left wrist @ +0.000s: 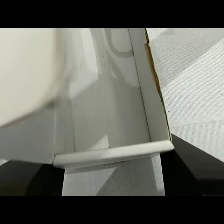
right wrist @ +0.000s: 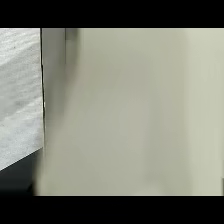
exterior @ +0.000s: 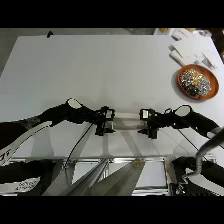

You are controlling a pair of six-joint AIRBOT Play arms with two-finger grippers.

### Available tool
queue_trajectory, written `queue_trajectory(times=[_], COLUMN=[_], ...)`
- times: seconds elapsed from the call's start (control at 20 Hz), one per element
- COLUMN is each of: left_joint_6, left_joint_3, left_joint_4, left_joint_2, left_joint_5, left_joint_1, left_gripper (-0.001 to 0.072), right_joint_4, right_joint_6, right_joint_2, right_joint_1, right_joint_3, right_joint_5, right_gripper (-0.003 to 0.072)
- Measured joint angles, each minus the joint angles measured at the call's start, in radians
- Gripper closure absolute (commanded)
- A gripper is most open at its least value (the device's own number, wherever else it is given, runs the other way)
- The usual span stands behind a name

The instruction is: Fold the box and place the chain.

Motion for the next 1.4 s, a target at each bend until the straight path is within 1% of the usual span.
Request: queue_trajectory(times=[1.3,1.35,1.4], left_joint_6=[0.000,0.000,0.000], left_joint_3=[0.000,0.000,0.000], left_joint_4=[0.000,0.000,0.000], left_joint_2=[0.000,0.000,0.000], left_joint_5=[0.003,0.003,0.003], left_joint_1=[-0.001,-0.001,-0.001], left_gripper=[0.0627,0.0627,0.0627], right_joint_4=[0.005,0.006,0.006], right_joint_6=[-0.025,-0.026,-0.026], right_joint_2=[0.000,0.000,0.000], right_joint_1=[0.000,0.000,0.000], right_joint_3=[0.000,0.000,0.000], right_joint_5=[-0.014,-0.013,-0.009], right_gripper=[0.0286,0.0255,0.0046])
